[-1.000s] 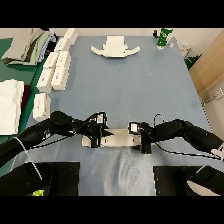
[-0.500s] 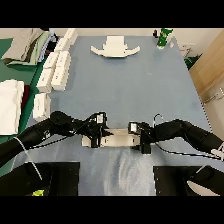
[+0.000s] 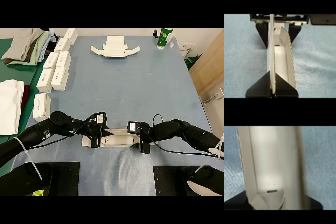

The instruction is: Fold the box.

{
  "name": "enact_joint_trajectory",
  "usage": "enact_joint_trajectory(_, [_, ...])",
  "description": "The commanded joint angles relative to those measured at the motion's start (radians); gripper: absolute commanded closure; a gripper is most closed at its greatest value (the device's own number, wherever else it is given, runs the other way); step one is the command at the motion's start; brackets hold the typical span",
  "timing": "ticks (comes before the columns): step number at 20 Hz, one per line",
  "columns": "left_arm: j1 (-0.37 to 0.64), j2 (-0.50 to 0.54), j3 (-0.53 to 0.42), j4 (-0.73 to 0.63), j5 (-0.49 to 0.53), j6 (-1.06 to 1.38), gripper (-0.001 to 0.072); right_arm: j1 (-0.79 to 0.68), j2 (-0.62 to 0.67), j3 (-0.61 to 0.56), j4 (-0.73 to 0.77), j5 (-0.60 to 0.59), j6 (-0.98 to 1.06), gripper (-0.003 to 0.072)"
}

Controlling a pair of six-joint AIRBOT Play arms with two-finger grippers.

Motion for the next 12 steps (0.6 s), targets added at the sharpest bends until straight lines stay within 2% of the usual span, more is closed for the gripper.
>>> enact_joint_trajectory(1, [0.000,0.000,0.000,0.000,0.001,0.000,0.0692,0.002,0.008,0.000,-0.006,-0.021,-0.001,0.0237])
enact_joint_trajectory(12, [0.000,0.000,0.000,0.000,0.001,0.000,0.0692,0.002,0.011,-0.001,-0.020,-0.021,0.000,0.0237])
